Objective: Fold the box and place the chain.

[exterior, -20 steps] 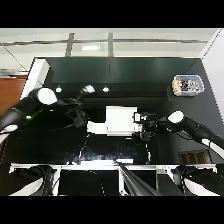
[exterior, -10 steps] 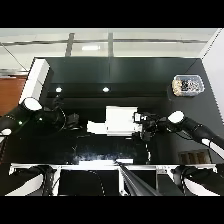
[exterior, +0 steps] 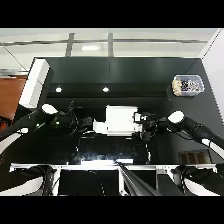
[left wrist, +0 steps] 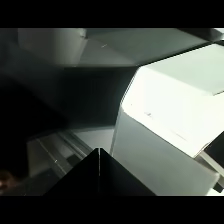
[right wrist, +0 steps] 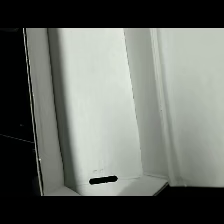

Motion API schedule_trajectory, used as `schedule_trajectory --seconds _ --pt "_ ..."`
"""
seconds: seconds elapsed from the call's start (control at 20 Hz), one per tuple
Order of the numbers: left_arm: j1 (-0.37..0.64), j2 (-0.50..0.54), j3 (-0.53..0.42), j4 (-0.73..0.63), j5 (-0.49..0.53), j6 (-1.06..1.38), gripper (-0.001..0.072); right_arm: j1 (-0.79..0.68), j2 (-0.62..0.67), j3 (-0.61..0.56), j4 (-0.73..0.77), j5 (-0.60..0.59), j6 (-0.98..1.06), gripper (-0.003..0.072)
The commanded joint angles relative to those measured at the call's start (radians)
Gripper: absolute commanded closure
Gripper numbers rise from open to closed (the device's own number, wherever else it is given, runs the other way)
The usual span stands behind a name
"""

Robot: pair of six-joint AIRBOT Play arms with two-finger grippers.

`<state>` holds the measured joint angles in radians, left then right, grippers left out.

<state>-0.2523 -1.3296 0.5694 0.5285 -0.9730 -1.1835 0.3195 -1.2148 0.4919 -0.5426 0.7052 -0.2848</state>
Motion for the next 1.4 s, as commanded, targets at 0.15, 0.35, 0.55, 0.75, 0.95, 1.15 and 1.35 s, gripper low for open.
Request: schedule_trajectory --seconds 0.15,0.35,0.55,0.75,0.95,1.15,1.35 --pt "-0.020 -0.011 0.105 -0.017 -0.078 0.144 0.0405 0.000 0.000 0.000 0.000 0.000 0.000 0.0478" --pt "-0.020 -0.011 0.160 -0.017 -0.089 0.142 0.0084 0.000 0.000 0.000 0.000 0.000 0.000 0.0478" --pt "-0.057 -0.011 0.180 0.005 -0.084 0.119 0.0001 0.000 0.000 0.000 0.000 0.000 0.000 0.0478" --pt "-0.163 -0.011 0.250 0.183 -0.080 0.015 0.0002 0.000 0.000 0.000 0.000 0.000 0.000 0.0478" --pt "-0.196 -0.011 0.290 0.223 -0.078 -0.046 0.0007 0.000 0.000 0.000 0.000 0.000 0.000 0.0478" --pt "-0.214 -0.011 0.291 0.223 -0.060 -0.135 0.0021 0.000 0.000 0.000 0.000 0.000 0.000 0.0479" --pt "-0.246 -0.011 0.291 0.223 0.000 -0.206 0.0025 0.000 0.000 0.000 0.000 0.000 0.000 0.0478"
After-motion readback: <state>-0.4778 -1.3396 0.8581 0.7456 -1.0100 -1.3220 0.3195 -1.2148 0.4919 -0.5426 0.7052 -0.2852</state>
